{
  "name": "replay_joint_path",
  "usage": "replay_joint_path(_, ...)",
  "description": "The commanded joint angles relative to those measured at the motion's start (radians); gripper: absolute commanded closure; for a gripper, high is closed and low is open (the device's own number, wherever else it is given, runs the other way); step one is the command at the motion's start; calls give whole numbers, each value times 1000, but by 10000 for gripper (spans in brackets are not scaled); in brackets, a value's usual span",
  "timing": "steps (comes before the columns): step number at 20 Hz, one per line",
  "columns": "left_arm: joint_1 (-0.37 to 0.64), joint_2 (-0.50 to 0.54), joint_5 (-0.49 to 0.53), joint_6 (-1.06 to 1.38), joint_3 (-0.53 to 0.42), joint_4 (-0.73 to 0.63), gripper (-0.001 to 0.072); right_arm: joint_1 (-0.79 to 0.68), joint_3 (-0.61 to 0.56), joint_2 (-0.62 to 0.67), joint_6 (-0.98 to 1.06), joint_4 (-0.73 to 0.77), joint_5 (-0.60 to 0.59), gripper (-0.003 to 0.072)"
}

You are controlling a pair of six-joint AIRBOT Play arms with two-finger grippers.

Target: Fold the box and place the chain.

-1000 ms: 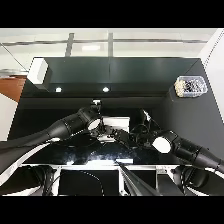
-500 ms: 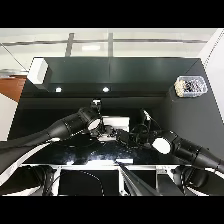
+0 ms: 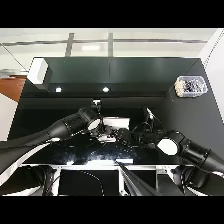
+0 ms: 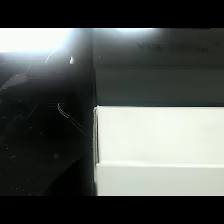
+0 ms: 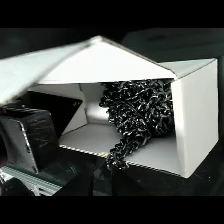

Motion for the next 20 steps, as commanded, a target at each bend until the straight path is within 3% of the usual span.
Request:
replay_joint_path(1, 0, 0, 0, -2, 0, -3, 681, -8, 1, 10, -1, 2, 2, 558)
replay_joint_path(5, 0, 0, 1, -2, 0, -2, 682, -19, 1, 10, -14, 1, 4, 555)
replay_joint_path(6, 0, 0, 0, -2, 0, -2, 681, -20, 1, 10, -27, 1, 4, 523)
replay_joint_path(8, 0, 0, 0, -2, 0, -2, 681, -50, 5, 10, -63, 2, 42, 276)
replay_joint_path(9, 0, 0, 0, -2, 0, -2, 681, -74, 17, 10, -116, 2, 83, 243)
replay_joint_path(16, 0, 0, 4, -3, 3, -3, 681, -405, 218, 10, -755, -73, 508, 243)
replay_joint_path(20, 0, 0, 19, -32, 3, -3, 681, -552, 218, 8, -835, -419, 474, 243)
